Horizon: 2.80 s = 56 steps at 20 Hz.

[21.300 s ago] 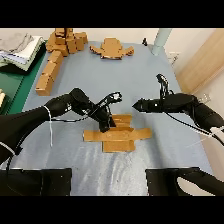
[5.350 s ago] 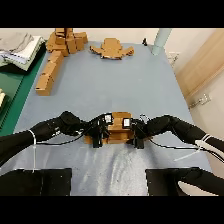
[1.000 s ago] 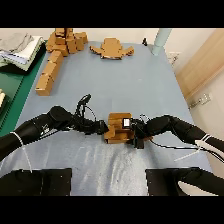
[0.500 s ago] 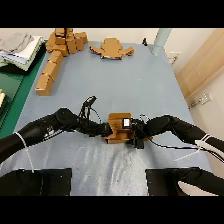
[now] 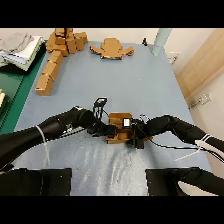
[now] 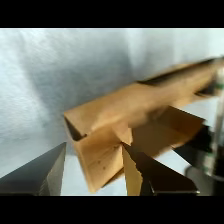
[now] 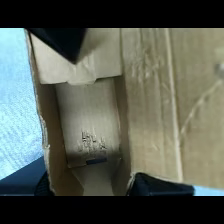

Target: Fold the box.

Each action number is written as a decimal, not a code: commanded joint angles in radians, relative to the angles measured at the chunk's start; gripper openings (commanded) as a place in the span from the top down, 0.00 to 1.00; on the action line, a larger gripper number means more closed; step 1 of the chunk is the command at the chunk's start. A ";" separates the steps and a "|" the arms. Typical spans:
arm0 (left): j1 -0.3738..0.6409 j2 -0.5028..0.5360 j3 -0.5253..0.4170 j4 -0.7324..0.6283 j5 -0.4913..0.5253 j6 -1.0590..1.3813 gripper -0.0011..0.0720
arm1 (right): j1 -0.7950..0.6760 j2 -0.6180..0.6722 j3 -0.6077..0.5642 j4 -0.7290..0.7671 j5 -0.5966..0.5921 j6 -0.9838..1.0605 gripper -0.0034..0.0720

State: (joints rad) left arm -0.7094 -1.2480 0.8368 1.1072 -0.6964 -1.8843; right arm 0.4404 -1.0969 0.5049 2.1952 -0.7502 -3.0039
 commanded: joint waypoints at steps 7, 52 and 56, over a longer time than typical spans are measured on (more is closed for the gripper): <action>-0.090 -0.132 0.203 0.322 -0.269 -0.333 0.23 | 0.000 0.000 0.000 0.000 0.000 0.000 0.31; -0.133 -0.277 0.303 0.330 -0.273 -0.448 0.97 | 0.000 0.000 0.000 0.000 0.000 0.000 0.31; -0.133 -0.277 0.306 0.327 -0.275 -0.446 0.96 | 0.000 0.000 0.000 0.000 0.000 0.000 0.31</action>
State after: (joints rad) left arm -0.8421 -1.5253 1.1400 1.4399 -0.9806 -2.3325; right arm 0.4389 -1.0966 0.5049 2.1944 -0.7498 -3.0024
